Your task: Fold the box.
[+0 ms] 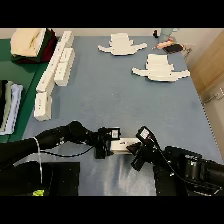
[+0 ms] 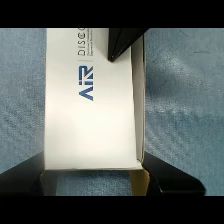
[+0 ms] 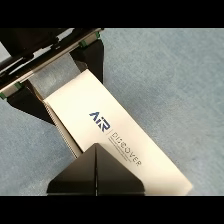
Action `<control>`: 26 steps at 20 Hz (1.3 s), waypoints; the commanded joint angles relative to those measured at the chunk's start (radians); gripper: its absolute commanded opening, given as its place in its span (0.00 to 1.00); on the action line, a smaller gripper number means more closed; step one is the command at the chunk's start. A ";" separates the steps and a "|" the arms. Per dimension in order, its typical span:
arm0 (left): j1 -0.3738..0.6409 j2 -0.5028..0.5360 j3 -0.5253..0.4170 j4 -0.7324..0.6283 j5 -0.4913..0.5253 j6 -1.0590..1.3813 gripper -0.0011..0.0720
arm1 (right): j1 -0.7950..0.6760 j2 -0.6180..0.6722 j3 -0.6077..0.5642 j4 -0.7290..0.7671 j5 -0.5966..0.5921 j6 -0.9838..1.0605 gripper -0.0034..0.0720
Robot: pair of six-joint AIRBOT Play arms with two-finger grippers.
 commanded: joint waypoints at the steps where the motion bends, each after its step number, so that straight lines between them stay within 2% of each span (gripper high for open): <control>1: 0.001 0.001 0.000 0.000 0.000 0.000 0.73 | 0.001 -0.001 0.008 0.001 -0.002 0.000 0.05; 8: 0.001 0.001 0.000 0.000 0.000 0.000 0.73 | 0.002 0.012 0.016 -0.006 -0.003 0.000 0.05; 13: 0.000 0.001 0.000 0.000 0.000 0.000 0.73 | 0.001 0.110 0.016 -0.010 0.020 0.000 0.05; 17: 0.001 0.001 0.000 0.000 0.000 0.000 0.73 | 0.001 0.153 0.016 -0.028 0.084 0.000 0.05; 26: 0.001 0.001 0.000 -0.001 0.000 0.000 0.73 | 0.001 0.152 0.014 -0.021 0.195 0.000 0.05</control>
